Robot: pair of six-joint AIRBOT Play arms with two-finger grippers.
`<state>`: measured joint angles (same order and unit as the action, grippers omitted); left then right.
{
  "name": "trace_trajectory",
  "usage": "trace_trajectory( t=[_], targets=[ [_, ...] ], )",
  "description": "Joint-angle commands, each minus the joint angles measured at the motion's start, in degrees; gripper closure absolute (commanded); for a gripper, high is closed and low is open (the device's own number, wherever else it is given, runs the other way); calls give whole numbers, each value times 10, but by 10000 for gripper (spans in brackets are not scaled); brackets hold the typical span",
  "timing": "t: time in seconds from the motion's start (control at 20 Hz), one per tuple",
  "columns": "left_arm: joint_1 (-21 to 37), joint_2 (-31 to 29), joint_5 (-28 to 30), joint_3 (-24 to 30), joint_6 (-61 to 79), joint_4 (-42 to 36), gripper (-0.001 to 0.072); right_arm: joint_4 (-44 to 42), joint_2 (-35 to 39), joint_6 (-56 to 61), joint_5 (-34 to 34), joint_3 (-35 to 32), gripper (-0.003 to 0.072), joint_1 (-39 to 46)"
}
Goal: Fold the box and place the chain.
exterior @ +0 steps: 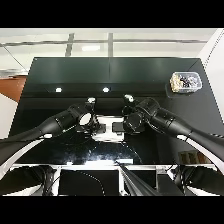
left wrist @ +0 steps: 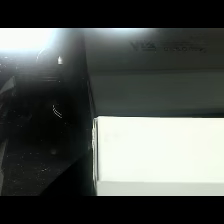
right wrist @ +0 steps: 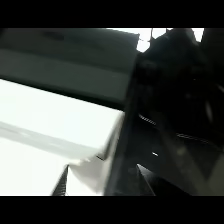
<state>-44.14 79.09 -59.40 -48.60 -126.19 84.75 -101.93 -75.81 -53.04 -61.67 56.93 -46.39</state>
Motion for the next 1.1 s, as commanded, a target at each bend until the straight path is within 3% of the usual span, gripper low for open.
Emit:
trace_trajectory(
  t=[0.0,0.1,0.25,0.55,0.65,1.05],
  targets=[
    [0,0,0,0,0,0,683,18,0,-8,-38,5,216,0],
    [0,0,0,0,0,0,683,17,-1,-8,-9,4,362,-1],
    [0,0,0,0,0,0,682,13,-14,-1,29,5,381,-6],
    [0,0,0,0,0,0,683,34,-44,72,16,10,390,-37],
    [0,0,0,0,0,0,683,39,-49,76,6,11,458,-39],
    [-1,0,-3,0,0,0,683,82,-59,130,-12,39,458,-42]
  ],
)
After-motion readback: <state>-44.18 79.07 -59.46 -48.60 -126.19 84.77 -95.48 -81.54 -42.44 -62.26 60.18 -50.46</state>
